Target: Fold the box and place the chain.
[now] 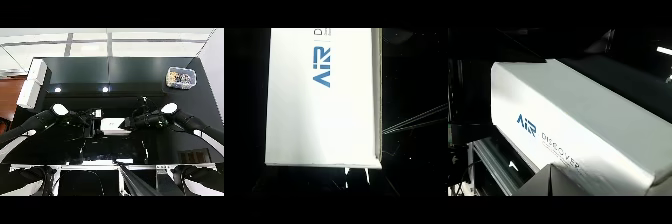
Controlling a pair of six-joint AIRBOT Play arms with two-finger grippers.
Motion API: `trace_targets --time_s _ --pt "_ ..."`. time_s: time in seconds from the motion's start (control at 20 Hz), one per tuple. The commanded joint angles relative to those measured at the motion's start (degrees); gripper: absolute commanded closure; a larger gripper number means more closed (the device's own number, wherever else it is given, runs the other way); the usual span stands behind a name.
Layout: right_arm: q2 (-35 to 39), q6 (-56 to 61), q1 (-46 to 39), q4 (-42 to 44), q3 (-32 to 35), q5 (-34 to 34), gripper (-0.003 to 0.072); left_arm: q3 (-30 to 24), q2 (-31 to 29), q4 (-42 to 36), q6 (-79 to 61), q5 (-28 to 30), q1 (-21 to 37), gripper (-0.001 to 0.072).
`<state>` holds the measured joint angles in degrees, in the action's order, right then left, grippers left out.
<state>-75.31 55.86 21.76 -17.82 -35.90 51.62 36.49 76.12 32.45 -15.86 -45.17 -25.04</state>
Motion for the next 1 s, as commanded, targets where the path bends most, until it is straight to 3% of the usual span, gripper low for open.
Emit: trace_targets --time_s 0.0,0.2,0.4,0.5,0.7,0.95 --pt "-0.09 -1.46 0.00 -0.83 -0.07 -0.94 0.0673 0.02 0.02 -0.09 0.00 -0.09 0.04 0.0310" --pt "2.91 -4.44 -4.48 -2.62 -4.59 12.48 0.0674 0.02 0.02 -0.15 -0.02 -0.07 0.04 0.0310" --pt "13.55 0.98 -17.00 -14.51 -9.70 20.48 0.0674 1.42 -0.61 0.50 2.56 -1.03 0.22 0.0291" --pt "19.82 5.01 -23.89 -22.47 -9.77 23.56 0.0674 2.40 -2.56 2.14 2.80 -1.38 0.22 -0.0006" --pt "28.44 8.70 -32.63 -34.32 -9.77 29.75 0.0673 3.61 -7.61 4.13 2.89 -2.03 0.07 -0.0007" --pt "29.92 8.92 -34.56 -34.23 -9.75 25.18 0.0673 9.03 -5.16 -6.40 4.13 -4.13 -4.09 -0.0005"
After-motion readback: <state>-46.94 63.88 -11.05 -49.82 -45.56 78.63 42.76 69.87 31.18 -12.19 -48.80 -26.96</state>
